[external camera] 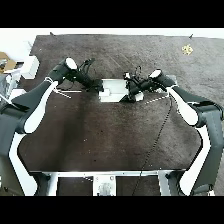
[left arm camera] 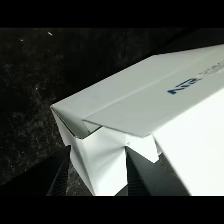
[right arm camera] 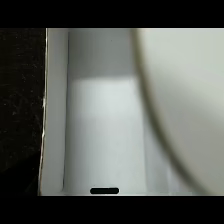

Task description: Fold the box and place the chain.

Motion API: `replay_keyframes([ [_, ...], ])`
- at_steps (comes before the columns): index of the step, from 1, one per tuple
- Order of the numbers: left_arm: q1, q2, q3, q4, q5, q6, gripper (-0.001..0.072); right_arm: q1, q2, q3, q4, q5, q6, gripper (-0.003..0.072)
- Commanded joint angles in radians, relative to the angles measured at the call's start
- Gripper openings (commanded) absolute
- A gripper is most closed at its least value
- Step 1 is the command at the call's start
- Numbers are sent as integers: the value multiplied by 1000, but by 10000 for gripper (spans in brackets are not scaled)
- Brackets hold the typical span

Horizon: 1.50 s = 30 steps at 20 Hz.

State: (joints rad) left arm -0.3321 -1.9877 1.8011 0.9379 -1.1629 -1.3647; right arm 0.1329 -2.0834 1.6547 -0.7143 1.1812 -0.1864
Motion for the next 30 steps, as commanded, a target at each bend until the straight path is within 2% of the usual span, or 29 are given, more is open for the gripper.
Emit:
replay_keyframes([
  [1, -31, -1, 7, 64, 35, -53, 371, 1, -1, 0, 0, 0, 0, 508],
  [7, -70, -1, 10, 172, 42, -159, 372, 1, -1, 0, 0, 0, 0, 508],
  [14, -164, -5, 82, 470, 5, -384, 371, 1, -1, 0, 0, 0, 0, 508],
  [18, -229, -37, 141, 696, -63, -547, 370, 1, -1, 0, 0, 0, 0, 509],
  [22, -256, -111, 241, 727, -133, -601, 370, 1, -1, 0, 0, 0, 0, 508],
  [25, -266, -127, 249, 782, -151, -669, 361, 1, -1, 0, 0, 0, 0, 508],
  [30, -266, -142, 249, 784, -172, -703, 339, 1, -1, 0, 0, 0, 0, 508],
])
